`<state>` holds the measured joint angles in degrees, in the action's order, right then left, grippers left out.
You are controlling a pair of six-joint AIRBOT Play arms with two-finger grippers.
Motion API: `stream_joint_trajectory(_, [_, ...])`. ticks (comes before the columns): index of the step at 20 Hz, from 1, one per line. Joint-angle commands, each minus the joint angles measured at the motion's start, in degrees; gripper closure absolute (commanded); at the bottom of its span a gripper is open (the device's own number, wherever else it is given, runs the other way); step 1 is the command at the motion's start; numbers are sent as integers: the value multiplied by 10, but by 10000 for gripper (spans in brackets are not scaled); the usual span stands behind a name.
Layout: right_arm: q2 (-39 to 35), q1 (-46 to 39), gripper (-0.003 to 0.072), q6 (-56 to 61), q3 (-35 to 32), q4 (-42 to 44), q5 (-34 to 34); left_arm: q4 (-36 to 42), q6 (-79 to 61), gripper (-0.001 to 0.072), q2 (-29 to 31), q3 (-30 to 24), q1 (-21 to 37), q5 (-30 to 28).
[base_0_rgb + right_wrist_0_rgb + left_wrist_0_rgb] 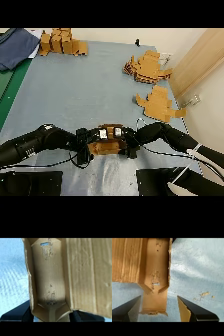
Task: Fold the box.
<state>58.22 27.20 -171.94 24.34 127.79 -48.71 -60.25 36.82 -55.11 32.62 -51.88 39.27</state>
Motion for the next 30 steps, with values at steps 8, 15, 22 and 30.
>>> stream_joint_trajectory(8, [0,1,174,0,0,0,0,0,-2,254,-46,-1,-21,-119])
stream_joint_trajectory(15, [0,1,174,0,0,0,0,0,-17,493,-45,-1,-21,-66])
stream_joint_trajectory(22, [0,1,174,0,0,0,0,-2,-28,492,-45,-1,-21,-63])
stream_joint_trajectory(30, [0,1,174,0,0,0,0,12,-30,676,-46,-1,-33,-122])
